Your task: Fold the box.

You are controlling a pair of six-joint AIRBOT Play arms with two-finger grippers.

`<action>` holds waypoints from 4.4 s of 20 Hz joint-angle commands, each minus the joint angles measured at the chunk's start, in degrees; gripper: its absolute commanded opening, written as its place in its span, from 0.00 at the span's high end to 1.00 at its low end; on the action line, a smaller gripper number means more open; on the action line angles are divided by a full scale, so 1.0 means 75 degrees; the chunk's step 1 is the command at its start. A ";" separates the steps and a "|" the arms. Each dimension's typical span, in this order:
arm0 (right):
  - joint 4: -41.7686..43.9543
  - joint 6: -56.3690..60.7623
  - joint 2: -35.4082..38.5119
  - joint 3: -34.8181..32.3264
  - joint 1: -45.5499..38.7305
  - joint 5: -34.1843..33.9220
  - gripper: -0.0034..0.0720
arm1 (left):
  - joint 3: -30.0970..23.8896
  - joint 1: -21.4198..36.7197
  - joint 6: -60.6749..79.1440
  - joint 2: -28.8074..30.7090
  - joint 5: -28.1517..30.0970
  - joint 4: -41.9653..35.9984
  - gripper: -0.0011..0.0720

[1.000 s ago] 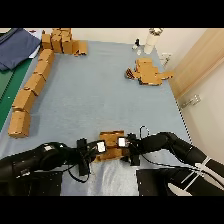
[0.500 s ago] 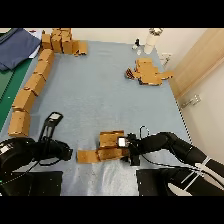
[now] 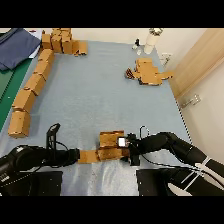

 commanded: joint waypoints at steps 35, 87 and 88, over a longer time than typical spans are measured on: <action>0.0000 0.0003 -0.0006 0.0006 0.0006 0.0000 0.19 | 0.1090 -0.0801 0.0134 -0.0903 0.1253 -0.0551 0.48; -0.0006 0.0003 -0.0006 0.0003 0.0006 0.0000 0.19 | 0.5196 -0.2541 -0.3290 -0.5036 -0.1874 0.3118 0.22; -0.0009 0.0003 -0.0006 0.0006 0.0009 0.0000 0.19 | 0.5275 -0.2562 -0.3375 -0.5074 -0.1915 0.3147 0.22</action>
